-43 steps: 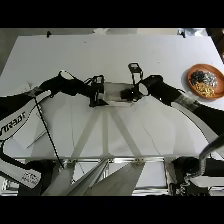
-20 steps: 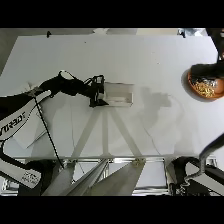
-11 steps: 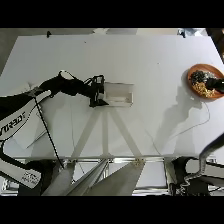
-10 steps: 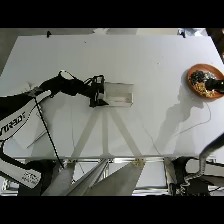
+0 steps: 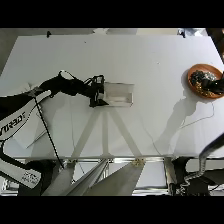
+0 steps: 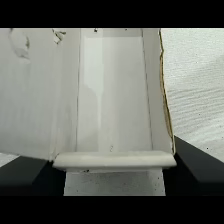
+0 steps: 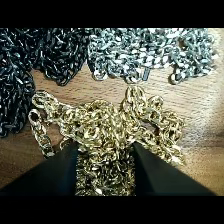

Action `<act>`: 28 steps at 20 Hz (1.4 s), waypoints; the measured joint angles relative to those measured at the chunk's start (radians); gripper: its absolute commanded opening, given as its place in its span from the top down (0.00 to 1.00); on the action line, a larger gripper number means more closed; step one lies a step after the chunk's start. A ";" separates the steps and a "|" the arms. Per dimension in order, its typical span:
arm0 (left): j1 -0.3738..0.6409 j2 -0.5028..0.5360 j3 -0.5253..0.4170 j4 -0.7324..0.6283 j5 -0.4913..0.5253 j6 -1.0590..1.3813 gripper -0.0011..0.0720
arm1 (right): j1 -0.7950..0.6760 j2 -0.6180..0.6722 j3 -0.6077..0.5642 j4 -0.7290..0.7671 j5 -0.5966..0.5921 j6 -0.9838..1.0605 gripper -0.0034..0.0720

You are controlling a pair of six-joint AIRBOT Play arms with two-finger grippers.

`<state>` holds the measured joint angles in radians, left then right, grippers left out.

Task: Fold the box and place the chain.

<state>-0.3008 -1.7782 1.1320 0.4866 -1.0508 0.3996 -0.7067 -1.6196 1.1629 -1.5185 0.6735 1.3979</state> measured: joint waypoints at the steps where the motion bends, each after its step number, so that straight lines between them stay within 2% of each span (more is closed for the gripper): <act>1: 0.000 0.000 0.000 0.000 0.000 0.000 0.54 | 0.000 -0.003 0.002 0.003 0.000 0.000 0.78; 3: 0.000 0.000 0.000 0.000 0.000 0.000 0.54 | 0.000 -0.006 0.003 0.008 0.011 -0.002 0.90; 5: 0.000 0.000 0.000 0.000 0.000 0.000 0.54 | 0.000 -0.007 0.005 0.011 0.039 -0.010 0.94; 10: 0.000 0.000 0.000 0.000 0.000 0.000 0.54 | 0.000 0.038 0.003 0.015 0.148 -0.016 0.94; 17: 0.000 0.000 0.000 0.000 0.000 0.000 0.54 | 0.044 0.233 0.004 0.019 0.241 -0.021 0.94; 22: 0.000 0.000 0.000 0.000 0.000 0.000 0.54 | 0.198 0.351 0.004 0.029 0.410 -0.080 0.94; 28: 0.000 0.000 0.000 0.000 0.000 0.000 0.54 | 0.475 0.396 0.004 0.030 0.544 -0.108 0.95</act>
<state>-0.3008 -1.7782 1.1320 0.4866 -1.0508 0.3996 -0.2321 -1.2240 1.1671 -1.4887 1.2175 1.2896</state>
